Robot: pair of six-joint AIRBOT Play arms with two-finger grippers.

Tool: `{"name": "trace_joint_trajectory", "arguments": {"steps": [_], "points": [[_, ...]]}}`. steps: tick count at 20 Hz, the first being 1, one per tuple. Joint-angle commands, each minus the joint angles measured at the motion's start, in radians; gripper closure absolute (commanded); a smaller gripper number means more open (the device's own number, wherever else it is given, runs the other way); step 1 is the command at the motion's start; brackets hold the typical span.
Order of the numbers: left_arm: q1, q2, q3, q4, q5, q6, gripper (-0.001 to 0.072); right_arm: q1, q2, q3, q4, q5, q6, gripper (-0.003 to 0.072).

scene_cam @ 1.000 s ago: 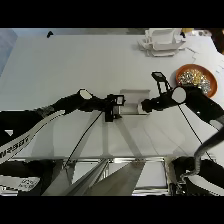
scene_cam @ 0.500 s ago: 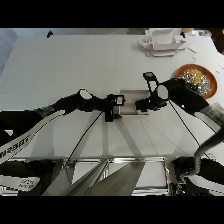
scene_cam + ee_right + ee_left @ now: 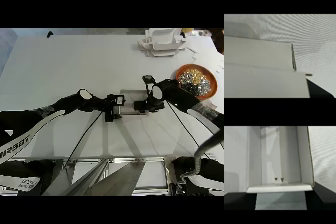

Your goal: Fold the box and place the chain.

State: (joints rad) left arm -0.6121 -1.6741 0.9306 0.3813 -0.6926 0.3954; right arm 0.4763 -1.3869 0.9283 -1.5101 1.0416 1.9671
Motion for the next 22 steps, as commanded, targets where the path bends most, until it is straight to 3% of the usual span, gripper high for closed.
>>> {"name": "trace_joint_trajectory", "arguments": {"steps": [1, 9, 11, 12, 15, 16, 20, 21, 22], "points": [[-0.001, 0.000, 0.000, 0.000, 0.000, 0.000, 0.0627, -0.005, -0.016, 0.001, -0.011, -0.009, 0.024, 0.0347], [0.000, 0.000, 0.000, 0.000, 0.000, 0.000, 0.0627, -0.005, -0.058, 0.001, -0.010, -0.013, 0.045, 0.0364], [-0.001, 0.000, 0.000, 0.000, 0.000, 0.000, 0.0627, -0.005, -0.058, 0.001, -0.010, -0.013, 0.045, 0.0421], [-0.001, 0.000, 0.000, 0.000, 0.000, 0.000, 0.0627, -0.005, -0.058, 0.001, -0.010, -0.014, 0.045, 0.0486], [-0.001, 0.000, 0.000, 0.000, 0.000, 0.000, 0.0627, -0.005, -0.058, 0.001, -0.010, -0.013, 0.045, 0.0563], [-0.001, 0.000, 0.000, 0.000, 0.000, 0.000, 0.0627, -0.005, -0.058, 0.001, -0.010, -0.012, 0.045, 0.0665], [0.000, 0.000, 0.000, 0.000, 0.000, 0.000, 0.0627, -0.005, -0.058, 0.001, -0.010, -0.011, 0.045, 0.0664], [0.000, 0.000, 0.000, 0.000, 0.000, 0.000, 0.0627, -0.005, -0.057, 0.001, -0.009, -0.014, 0.045, 0.0593], [0.000, 0.000, 0.000, 0.000, 0.000, 0.000, 0.0627, -0.005, -0.057, 0.001, -0.009, -0.014, 0.045, 0.0471]]}}
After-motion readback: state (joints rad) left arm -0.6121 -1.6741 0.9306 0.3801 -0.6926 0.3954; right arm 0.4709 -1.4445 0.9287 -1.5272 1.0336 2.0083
